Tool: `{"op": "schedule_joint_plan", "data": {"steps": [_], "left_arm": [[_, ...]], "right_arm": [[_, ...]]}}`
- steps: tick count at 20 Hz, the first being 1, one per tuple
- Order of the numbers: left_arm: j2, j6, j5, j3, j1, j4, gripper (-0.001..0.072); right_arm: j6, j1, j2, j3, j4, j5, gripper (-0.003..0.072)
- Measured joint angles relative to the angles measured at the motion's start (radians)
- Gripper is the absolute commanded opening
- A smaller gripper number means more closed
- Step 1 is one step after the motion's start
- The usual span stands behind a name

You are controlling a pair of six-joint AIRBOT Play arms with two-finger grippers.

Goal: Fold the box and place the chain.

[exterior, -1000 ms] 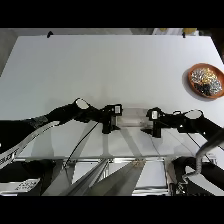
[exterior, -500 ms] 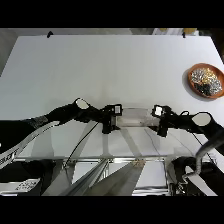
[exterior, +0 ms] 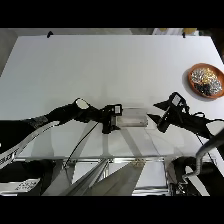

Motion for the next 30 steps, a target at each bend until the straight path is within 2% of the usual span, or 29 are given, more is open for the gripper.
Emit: {"op": "schedule_joint_plan", "data": {"steps": [1, 2, 12, 13, 14, 15, 19, 23, 24, 25, 26, 27, 30], "left_arm": [[0.0, 0.0, 0.0, 0.0, 0.0, 0.0, 0.0314], [0.0, 0.0, 0.0, 0.0, 0.0, 0.0, 0.0314], [0.0, 0.0, -0.002, 0.0, 0.0, 0.001, 0.0314], [0.0, 0.0, -0.002, 0.0, 0.0, 0.001, 0.0314], [0.0, 0.0, -0.001, 0.0, 0.0, 0.001, 0.0314], [0.0, 0.0, 0.0, 0.0, 0.0, 0.0, 0.0314], [0.0, 0.0, 0.0, 0.0, 0.0, 0.0, 0.0314], [0.0, 0.0, 0.0, 0.0, 0.0, 0.0, 0.0314], [0.0, 0.0, 0.0, 0.0, 0.0, 0.0, 0.0314], [0.0, 0.0, 0.0, 0.0, 0.0, 0.0, 0.0314], [0.0, 0.0, 0.0, 0.0, 0.0, 0.0, 0.0314], [0.0, 0.0, 0.0, 0.0, 0.0, 0.0, 0.0314], [0.0, 0.0, 0.0, 0.0, 0.0, 0.0, 0.0314]], "right_arm": [[0.006, 0.0, 0.003, 0.0, 0.032, 0.001, 0.0073], [0.01, 0.0, 0.004, 0.0, 0.051, 0.005, 0.0018], [-0.027, 0.0, -0.098, 0.0, 0.158, -0.003, 0.002], [-0.03, 0.0, -0.117, 0.0, 0.169, -0.016, 0.0077], [-0.031, 0.0, -0.133, 0.0, 0.178, -0.023, 0.0295], [-0.033, 0.001, -0.145, 0.0, 0.184, -0.019, 0.0408], [-0.035, 0.0, -0.138, 0.0, 0.18, -0.054, 0.0406], [0.051, 0.0, -0.058, 0.0, 0.06, -0.06, 0.0405], [0.086, 0.0, -0.03, 0.0, 0.018, -0.049, 0.0389], [0.121, 0.0, -0.003, 0.0, -0.024, -0.036, 0.0296], [0.157, 0.0, 0.026, 0.0, -0.064, -0.011, 0.014], [0.186, 0.0, 0.049, 0.0, -0.098, 0.022, 0.0031], [0.226, 0.002, 0.093, 0.0, -0.135, 0.14, 0.0019]]}}
